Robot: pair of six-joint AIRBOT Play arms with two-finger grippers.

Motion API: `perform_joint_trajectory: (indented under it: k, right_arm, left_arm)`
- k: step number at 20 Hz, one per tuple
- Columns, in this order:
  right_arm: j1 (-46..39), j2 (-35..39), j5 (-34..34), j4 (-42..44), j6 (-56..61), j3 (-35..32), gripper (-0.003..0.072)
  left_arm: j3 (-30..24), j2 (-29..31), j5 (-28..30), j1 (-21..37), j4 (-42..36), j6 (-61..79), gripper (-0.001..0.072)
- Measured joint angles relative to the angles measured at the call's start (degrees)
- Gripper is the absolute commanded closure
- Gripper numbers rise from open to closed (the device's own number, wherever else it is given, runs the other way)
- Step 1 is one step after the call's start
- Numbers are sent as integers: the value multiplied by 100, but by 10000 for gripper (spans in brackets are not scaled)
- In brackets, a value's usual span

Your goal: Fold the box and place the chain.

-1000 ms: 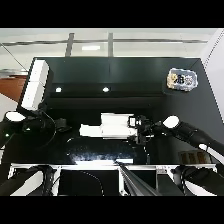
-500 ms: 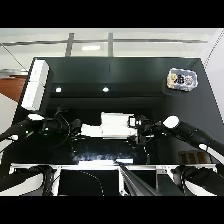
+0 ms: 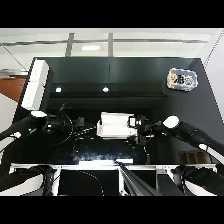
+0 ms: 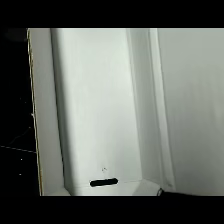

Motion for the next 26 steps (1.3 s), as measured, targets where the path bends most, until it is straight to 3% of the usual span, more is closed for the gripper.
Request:
perform_joint_trajectory:
  k: [4,7,11,18,25,26]
  right_arm:
    - [0,0,-2,0,0,0,219]
    - [0,0,-2,0,0,0,219]
    - [0,0,0,0,0,0,219]
    - [0,0,0,0,0,0,219]
    - [0,0,0,2,0,0,219]
    - [0,0,-2,2,0,0,219]
  left_arm:
    - [210,2,-313,-155,-17,-105,1]
    - [295,48,-236,-452,63,-313,2]
    - [337,221,319,-997,273,-767,21]
    - [352,627,1790,-2041,894,-1845,21]
    - [466,691,2623,-2935,1982,-3397,30]
    - [520,693,2673,-3018,2247,-3707,59]
